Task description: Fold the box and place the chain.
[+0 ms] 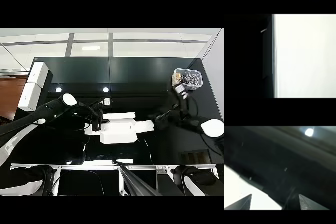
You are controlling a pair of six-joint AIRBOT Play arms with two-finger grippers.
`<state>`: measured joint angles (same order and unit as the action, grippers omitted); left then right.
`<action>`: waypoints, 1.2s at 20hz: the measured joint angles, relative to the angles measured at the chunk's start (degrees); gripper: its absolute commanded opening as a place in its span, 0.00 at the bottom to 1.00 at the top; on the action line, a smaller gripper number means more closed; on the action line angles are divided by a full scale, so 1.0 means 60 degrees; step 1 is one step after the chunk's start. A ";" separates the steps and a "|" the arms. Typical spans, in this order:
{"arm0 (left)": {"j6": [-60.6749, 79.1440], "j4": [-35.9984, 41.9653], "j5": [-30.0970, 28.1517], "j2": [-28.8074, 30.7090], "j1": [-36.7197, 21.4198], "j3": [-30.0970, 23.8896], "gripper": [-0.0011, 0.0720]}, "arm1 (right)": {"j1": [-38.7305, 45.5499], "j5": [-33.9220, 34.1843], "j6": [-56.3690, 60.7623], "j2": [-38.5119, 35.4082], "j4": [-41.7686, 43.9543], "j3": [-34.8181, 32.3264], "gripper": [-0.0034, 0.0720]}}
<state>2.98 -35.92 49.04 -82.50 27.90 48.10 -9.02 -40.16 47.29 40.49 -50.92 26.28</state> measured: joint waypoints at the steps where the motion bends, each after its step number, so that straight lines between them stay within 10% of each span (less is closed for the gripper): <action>1: 0.0058 0.0004 -0.0015 -0.0033 0.0022 -0.0011 0.05 | -0.0178 0.0058 -0.0087 0.0018 -0.0007 -0.0193 0.94; 24: 0.0277 -0.0233 -0.0076 -0.0120 0.0091 -0.0025 0.05 | -0.3319 0.0470 -0.7362 0.1796 0.1752 -0.1067 0.94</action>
<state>4.64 -37.32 48.58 -83.22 28.45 47.94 -28.93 -37.34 3.11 51.27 -40.40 19.88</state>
